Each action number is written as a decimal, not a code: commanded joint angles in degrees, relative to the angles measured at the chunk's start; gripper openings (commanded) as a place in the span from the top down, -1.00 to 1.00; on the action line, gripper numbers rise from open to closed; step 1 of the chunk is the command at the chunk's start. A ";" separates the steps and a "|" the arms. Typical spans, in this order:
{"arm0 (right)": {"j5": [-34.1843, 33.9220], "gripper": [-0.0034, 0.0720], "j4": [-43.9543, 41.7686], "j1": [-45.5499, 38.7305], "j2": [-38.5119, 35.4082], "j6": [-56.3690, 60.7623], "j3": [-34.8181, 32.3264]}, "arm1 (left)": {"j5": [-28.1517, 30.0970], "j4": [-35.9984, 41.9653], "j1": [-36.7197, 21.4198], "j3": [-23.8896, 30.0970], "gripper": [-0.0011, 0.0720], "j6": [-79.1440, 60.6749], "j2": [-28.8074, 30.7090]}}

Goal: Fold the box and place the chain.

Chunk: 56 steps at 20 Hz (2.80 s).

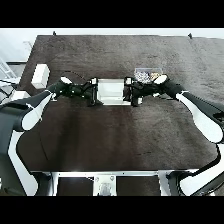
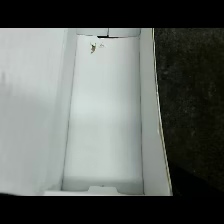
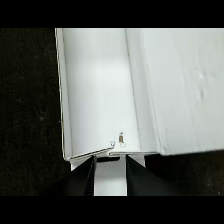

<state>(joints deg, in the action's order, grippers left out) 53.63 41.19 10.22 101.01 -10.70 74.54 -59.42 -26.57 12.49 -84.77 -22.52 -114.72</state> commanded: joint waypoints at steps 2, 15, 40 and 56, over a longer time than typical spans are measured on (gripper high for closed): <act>-0.85 0.31 -1.01 0.92 0.61 -0.50 0.07 | 0.00 0.02 -0.04 -0.02 -0.13 0.00 0.02; -3.10 0.10 -6.58 1.75 1.86 -5.53 0.02 | -0.02 0.02 -0.04 0.00 -0.13 0.00 0.02; 0.90 0.63 12.37 -3.39 -14.34 29.92 -0.17 | 0.02 0.02 -0.04 -0.02 -0.13 0.00 0.02; 1.53 0.64 7.91 -17.14 -5.09 66.18 -4.04 | 0.00 0.02 -0.04 -0.02 -0.13 0.00 0.02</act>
<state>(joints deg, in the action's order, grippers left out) 55.09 51.62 -7.16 92.77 53.76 70.67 -59.42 -26.52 12.45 -84.77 -22.52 -114.69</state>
